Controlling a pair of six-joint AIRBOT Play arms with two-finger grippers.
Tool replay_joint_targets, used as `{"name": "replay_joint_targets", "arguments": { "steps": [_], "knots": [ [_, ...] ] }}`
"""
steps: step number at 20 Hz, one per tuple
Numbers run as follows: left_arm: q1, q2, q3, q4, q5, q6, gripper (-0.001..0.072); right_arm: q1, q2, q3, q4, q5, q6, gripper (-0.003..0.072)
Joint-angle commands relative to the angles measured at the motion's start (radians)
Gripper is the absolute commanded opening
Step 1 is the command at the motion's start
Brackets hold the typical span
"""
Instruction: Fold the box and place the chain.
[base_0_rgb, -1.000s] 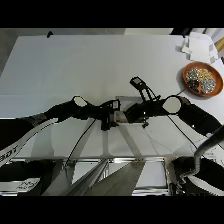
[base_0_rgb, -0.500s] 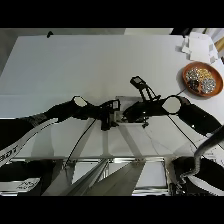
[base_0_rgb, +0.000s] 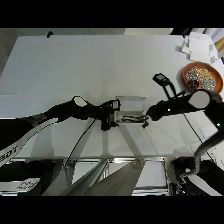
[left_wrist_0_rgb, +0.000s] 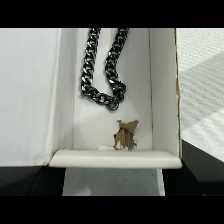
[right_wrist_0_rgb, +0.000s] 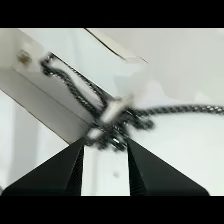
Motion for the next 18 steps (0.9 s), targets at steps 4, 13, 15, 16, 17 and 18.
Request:
{"name": "replay_joint_targets", "arguments": {
  "steps": [4, 13, 15, 16, 17, 18],
  "knots": [
    [0.0, 0.0, 0.0, 0.0, 0.0, 0.0, 0.0321, -0.075, -0.008, -0.026, 0.066, 0.014, -0.52, 0.0188],
    [0.0, 0.0, 0.0, 0.0, 0.0, 0.0, 0.0321, -0.075, -0.095, -0.084, 0.055, -0.128, -0.839, 0.0581],
    [0.0, 0.0, 0.0, 0.0, 0.0, 0.0, 0.0321, -0.075, -0.095, -0.13, 0.055, -0.2, -0.839, 0.0582],
    [0.0, 0.0, 0.0, 0.0, 0.0, 0.0, 0.0321, -0.075, -0.095, -0.149, 0.055, -0.217, -0.839, 0.0581],
    [0.0, 0.0, 0.0, 0.0, 0.0, 0.0, 0.0321, -0.075, -0.095, -0.168, 0.056, -0.229, -0.839, 0.0577],
    [0.0, 0.0, 0.0, 0.0, 0.0, 0.0, 0.0321, -0.075, -0.095, -0.186, 0.062, -0.24, -0.855, 0.0576]
  ]
}}
